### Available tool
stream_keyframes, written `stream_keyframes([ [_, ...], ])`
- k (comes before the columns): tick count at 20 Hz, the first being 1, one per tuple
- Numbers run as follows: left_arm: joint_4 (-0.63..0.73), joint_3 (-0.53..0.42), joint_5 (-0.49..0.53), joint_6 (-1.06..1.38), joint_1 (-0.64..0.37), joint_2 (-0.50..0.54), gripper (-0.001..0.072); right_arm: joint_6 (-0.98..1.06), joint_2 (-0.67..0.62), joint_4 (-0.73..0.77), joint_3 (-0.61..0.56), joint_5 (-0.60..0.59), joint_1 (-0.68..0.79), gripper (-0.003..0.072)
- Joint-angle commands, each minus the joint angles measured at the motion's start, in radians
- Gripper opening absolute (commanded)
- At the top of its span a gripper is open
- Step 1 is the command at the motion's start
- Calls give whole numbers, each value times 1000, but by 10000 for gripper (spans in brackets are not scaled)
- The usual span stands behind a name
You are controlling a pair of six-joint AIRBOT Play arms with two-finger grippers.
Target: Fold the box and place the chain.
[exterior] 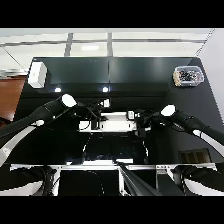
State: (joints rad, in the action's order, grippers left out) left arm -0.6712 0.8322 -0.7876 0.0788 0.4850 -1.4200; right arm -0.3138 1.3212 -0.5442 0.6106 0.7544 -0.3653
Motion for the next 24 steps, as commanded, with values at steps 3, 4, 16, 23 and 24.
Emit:
stream_keyframes([
  [3,-1,1,-2,0,0,-1,29,27,1,-14,1,-7,-1,697],
  [4,-1,1,-2,0,0,-1,28,27,1,-14,1,-7,-1,697],
  [16,0,1,-7,0,0,-1,28,27,1,-14,1,-7,0,697],
  [23,0,1,-2,0,0,-8,29,27,1,-14,1,-7,0,697],
  [24,0,1,-2,0,0,-8,28,27,1,-14,1,-7,0,697],
])
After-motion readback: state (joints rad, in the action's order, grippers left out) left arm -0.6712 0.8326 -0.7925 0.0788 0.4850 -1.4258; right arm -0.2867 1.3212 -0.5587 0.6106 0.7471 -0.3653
